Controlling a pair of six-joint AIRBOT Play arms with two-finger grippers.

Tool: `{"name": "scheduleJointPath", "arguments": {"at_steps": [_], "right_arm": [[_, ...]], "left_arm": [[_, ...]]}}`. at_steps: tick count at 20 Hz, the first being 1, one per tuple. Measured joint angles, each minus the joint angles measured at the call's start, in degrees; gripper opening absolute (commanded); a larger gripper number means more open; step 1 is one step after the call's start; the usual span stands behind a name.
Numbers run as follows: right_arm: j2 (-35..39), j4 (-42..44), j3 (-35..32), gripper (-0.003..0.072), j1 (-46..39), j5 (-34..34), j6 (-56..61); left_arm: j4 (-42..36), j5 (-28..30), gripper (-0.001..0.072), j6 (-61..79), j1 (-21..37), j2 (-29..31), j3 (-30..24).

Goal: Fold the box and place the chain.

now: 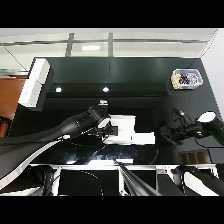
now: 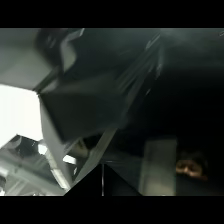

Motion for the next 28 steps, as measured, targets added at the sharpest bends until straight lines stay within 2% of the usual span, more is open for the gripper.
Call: {"name": "scheduleJointPath", "arguments": {"at_steps": [6, 7, 8, 9, 14, 21, 23, 24, 28], "right_arm": [[-2.7, 15.1, -0.8, 0.0023, 5.2, -0.5, -10.5], [-2.9, 17.2, -0.8, 0.0219, 5.4, -0.1, -12.0], [-3.0, 18.5, -0.8, 0.0528, 5.6, 0.4, -13.2], [-3.0, 19.6, -0.8, 0.063, 5.8, 0.6, -14.2], [-3.2, 22.1, -0.5, 0.0629, 9.0, 0.1, -16.4], [-3.2, 21.3, 4.1, 0.062, 20.0, -8.9, -11.6], [-3.2, 18.4, 5.7, 0.0619, 23.2, -11.6, -5.7], [-3.2, 16.4, 6.6, 0.0541, 24.8, -12.6, -2.5], [-3.2, 6.7, 10.6, 0.054, 31.5, -14.8, 10.0]], "left_arm": [[0.0, -0.1, 0.0032, 0.0, 0.0, 0.0, 0.0], [0.0, -0.2, 0.0032, 0.0, 0.0, 0.0, 0.0], [0.0, -0.2, 0.0032, 0.0, 0.0, 0.0, 0.0], [0.0, -0.2, 0.0032, 0.0, 0.0, 0.0, 0.0], [0.0, -0.1, 0.0032, 0.0, 0.0, 0.0, 0.0], [0.0, -0.1, 0.0032, 0.0, 0.0, 0.0, 0.0], [0.0, 0.0, 0.0032, 0.0, 0.0, 0.0, 0.0], [0.0, 0.0, 0.0032, 0.0, 0.0, 0.0, 0.0], [0.0, 0.0, 0.0032, 0.0, 0.0, 0.0, 0.0]]}}
